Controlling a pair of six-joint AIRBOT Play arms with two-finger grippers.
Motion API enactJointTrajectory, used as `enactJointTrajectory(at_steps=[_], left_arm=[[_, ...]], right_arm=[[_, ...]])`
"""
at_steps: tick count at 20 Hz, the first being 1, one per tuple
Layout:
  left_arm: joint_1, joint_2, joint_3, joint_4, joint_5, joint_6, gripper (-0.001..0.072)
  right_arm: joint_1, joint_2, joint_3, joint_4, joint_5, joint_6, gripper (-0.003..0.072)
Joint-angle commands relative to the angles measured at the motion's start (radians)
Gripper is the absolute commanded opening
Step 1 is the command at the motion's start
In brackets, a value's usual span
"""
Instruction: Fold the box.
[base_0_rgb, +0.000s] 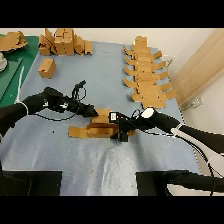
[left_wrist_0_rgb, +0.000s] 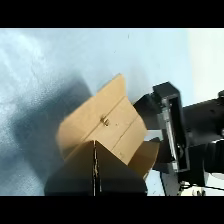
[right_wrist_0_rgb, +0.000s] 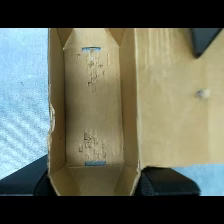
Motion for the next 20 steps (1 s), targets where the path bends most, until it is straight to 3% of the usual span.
enactJointTrajectory(at_steps=[1,7,11,13,17,20], left_arm=[[-0.011,-0.053,0.008,0.01,-0.035,-0.023,0.0009],[-0.016,-0.071,0.009,0.05,-0.034,-0.091,0.0009],[0.016,-0.062,0.031,0.023,-0.077,0.014,0.0009],[0.064,-0.053,0.033,-0.031,-0.132,0.079,0.0009],[0.215,-0.05,0.033,-0.177,-0.146,0.152,0.0009],[0.346,-0.05,0.037,-0.226,-0.22,0.365,0.0009]], right_arm=[[0.001,-0.001,0.0,0.0,-0.005,0.0,0.0581],[0.0,-0.001,0.0,0.0,-0.003,0.0,0.0581],[0.0,-0.001,0.0,0.0,-0.004,0.0,0.0581],[0.0,-0.001,0.0,0.0,-0.004,0.0,0.0581],[0.0,-0.001,0.0,0.0,-0.004,0.0,0.0581],[0.0,-0.001,0.0,0.0,-0.004,0.0,0.0581]])
